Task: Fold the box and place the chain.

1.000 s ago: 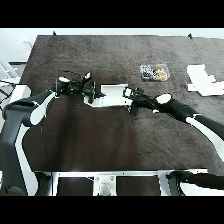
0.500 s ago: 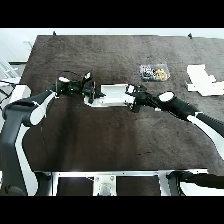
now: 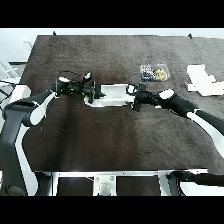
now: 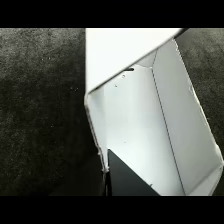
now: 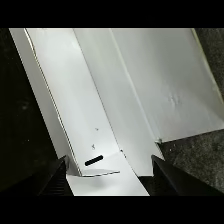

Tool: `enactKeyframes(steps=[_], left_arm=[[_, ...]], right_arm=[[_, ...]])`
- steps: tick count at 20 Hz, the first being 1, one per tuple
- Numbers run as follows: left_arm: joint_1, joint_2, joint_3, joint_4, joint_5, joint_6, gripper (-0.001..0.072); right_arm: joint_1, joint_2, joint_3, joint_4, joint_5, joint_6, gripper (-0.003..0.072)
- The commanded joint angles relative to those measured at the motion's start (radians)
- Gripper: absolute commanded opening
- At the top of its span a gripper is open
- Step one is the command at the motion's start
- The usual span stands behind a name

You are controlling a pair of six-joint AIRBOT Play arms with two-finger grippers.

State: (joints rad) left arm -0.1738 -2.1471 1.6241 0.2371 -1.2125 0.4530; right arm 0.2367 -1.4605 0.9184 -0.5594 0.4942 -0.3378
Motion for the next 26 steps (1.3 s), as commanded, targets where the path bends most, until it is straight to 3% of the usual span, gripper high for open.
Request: enactKeyframes(steps=[1,11,26], left_arm=[[0.001,0.001,0.001,0.000,0.000,0.000,0.0021],[0.001,0.001,0.001,0.000,0.000,0.000,0.0021],[0.001,0.001,0.001,-0.006,0.000,0.000,0.0021]], right_arm=[[-0.021,-0.026,0.040,0.000,0.058,-0.032,0.0581],[-0.097,-0.139,0.180,0.001,0.277,-0.038,0.0582],[-0.143,-0.291,0.315,0.002,0.504,-0.037,0.0584]])
